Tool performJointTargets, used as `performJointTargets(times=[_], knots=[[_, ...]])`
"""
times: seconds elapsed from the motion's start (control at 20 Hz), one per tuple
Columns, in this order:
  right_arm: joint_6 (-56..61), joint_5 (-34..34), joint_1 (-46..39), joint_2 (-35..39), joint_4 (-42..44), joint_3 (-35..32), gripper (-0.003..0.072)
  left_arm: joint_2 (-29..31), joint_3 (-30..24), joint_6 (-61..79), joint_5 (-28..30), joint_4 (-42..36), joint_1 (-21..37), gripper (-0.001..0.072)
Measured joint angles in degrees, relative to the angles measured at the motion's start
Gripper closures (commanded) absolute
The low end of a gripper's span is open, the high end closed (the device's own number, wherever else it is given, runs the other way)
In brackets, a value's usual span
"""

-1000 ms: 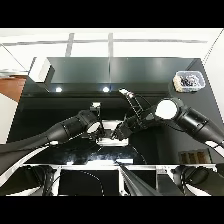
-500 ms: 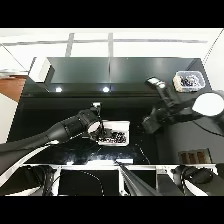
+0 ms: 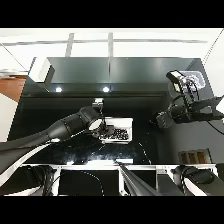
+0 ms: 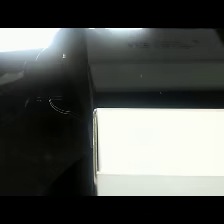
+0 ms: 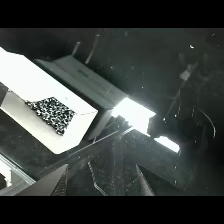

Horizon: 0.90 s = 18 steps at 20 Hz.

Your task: Fold the box and place the chain.

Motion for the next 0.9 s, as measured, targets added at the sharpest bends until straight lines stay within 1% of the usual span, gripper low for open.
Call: performJointTargets(times=[0.2,0.25,0.3,0.35,0.4,0.5,0.6,0.7,0.75,0.9], knots=[[-0.02,-1.53,-0.26,0.13,-0.17,0.0,0.0184,-0.7,0.11,-0.35,-0.09,0.04,0.72,0.0674],[-0.09,-1.75,-0.26,0.15,-0.24,0.0,0.0184,-0.83,0.17,-0.35,-0.04,0.02,0.98,0.0566],[-0.24,-1.92,-0.33,0.17,-0.39,0.0,0.0184,-0.87,0.24,-0.39,-0.09,0.04,1.29,0.0358],[-0.33,-2.08,-0.33,0.17,-0.85,0.0,0.0184,-0.9,0.48,-0.55,-0.11,0.02,1.57,0.0177],[-0.44,-2.23,-0.33,0.17,-1.05,0.0,0.0184,-0.94,0.94,-0.55,-0.42,0.02,1.9,0.0153],[-0.5,-2.4,-0.33,0.17,-1.27,0.0,0.0184,-0.81,2.58,-0.13,-2.45,0.07,2.4,0.015],[-0.61,-2.45,-0.33,0.17,-1.38,0.0,0.0185,-0.33,5.31,3.74,-5.11,0.24,2.69,0.0151],[-0.61,-2.54,-0.33,0.17,-1.51,0.0,0.0184,0.5,8.83,12.04,-9.99,-0.11,2.86,0.0151],[-0.59,-2.56,-0.33,0.17,-1.51,0.0,0.0184,1.05,10.56,18.05,-13.62,-0.37,2.99,0.0151],[0.42,-2.64,-0.33,0.17,-1.55,0.0,0.0184,4.35,13.75,34.77,-22.73,-1.36,4.28,0.0151]])
